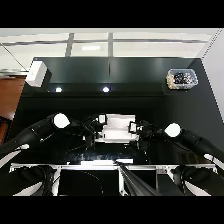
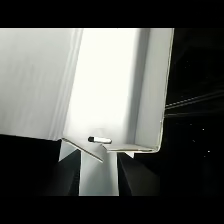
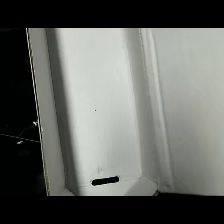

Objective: Fold the box and place the chain.

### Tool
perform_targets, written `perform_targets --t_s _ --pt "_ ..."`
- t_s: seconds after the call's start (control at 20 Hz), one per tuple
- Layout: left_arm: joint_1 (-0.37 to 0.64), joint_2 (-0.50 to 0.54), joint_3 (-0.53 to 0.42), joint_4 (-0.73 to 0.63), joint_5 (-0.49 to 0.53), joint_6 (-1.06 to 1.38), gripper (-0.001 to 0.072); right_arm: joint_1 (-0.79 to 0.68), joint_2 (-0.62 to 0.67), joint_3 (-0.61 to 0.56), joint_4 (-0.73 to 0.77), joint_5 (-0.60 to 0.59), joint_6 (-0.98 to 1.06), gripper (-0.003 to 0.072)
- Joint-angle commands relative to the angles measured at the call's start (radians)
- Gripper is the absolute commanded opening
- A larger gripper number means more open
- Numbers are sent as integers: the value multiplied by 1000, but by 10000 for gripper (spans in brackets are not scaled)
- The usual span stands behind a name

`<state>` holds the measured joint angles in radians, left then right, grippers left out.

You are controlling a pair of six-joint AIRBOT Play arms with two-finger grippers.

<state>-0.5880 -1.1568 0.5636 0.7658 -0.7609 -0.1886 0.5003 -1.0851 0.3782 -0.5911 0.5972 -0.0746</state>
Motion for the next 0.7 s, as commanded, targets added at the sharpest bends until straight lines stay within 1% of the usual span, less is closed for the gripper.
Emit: perform_targets --t_s 0.0,0.05,0.15,0.25,0.45,0.65 --pt "-5 -1 0 -61 -4 6 277 1 1 0 0 1 0 424" --pt "-5 -1 0 -103 3 6 278 1 1 0 0 1 0 424" --pt "-8 -1 0 -127 29 6 277 0 1 0 0 1 0 424" --pt "-18 -2 0 -127 63 6 277 1 1 0 0 1 0 424" --pt "-81 -19 0 -126 130 6 277 1 1 0 0 1 0 424" --pt "-92 -49 0 -119 149 6 278 1 1 0 0 1 0 424"
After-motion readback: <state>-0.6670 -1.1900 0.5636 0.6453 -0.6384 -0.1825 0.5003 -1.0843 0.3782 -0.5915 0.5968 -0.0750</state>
